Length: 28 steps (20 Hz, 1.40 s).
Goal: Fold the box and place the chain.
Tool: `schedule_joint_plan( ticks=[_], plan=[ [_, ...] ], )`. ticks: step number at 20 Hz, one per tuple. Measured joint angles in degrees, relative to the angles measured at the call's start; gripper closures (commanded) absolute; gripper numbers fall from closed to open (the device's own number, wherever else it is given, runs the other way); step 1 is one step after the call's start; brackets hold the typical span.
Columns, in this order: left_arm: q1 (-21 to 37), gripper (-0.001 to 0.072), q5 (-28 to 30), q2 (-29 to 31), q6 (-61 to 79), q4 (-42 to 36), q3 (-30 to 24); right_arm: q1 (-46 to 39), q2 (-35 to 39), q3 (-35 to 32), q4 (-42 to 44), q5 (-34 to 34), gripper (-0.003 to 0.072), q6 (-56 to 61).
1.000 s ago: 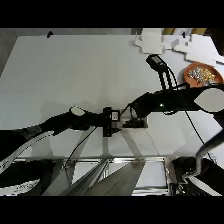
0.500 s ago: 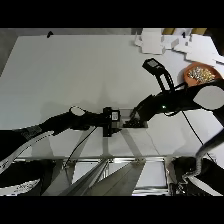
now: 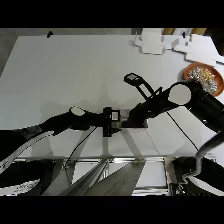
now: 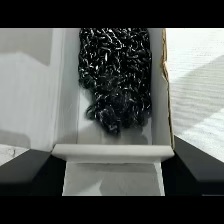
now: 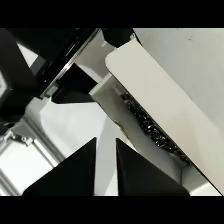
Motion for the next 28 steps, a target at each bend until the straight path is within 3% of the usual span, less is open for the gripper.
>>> schedule_joint_plan(
  ticks=[6, 9, 11, 17, 22, 28],
  plan=[
    [0.0, 0.0570, 0.0, 0.0, 0.0, 0.0, 0.0, -4.4, -1.0, 8.4, -0.1, 3.6, 0.0514, -10.1],
    [0.0, 0.0570, 0.0, 0.0, 0.0, 0.0, 0.0, -9.3, -2.6, 9.9, -1.2, 3.4, 0.0642, -16.4],
    [0.0, 0.0570, 0.0, 0.0, 0.0, 0.0, 0.0, -12.3, -3.9, 9.7, -1.9, 2.3, 0.0643, -19.3],
    [0.0, 0.0570, 0.0, 0.0, 0.0, 0.0, 0.0, -14.3, -5.4, 1.8, -1.5, -6.4, 0.0649, -24.6],
    [0.0, 0.0570, 0.0, 0.0, 0.0, 0.0, 0.0, -10.9, -4.1, -7.1, 4.8, -9.9, 0.0648, -33.7],
    [0.0, 0.0570, 0.0, 0.0, 0.0, 0.0, 0.0, -6.1, 1.3, -11.1, 6.8, -11.0, 0.0647, -39.9]
  ],
)
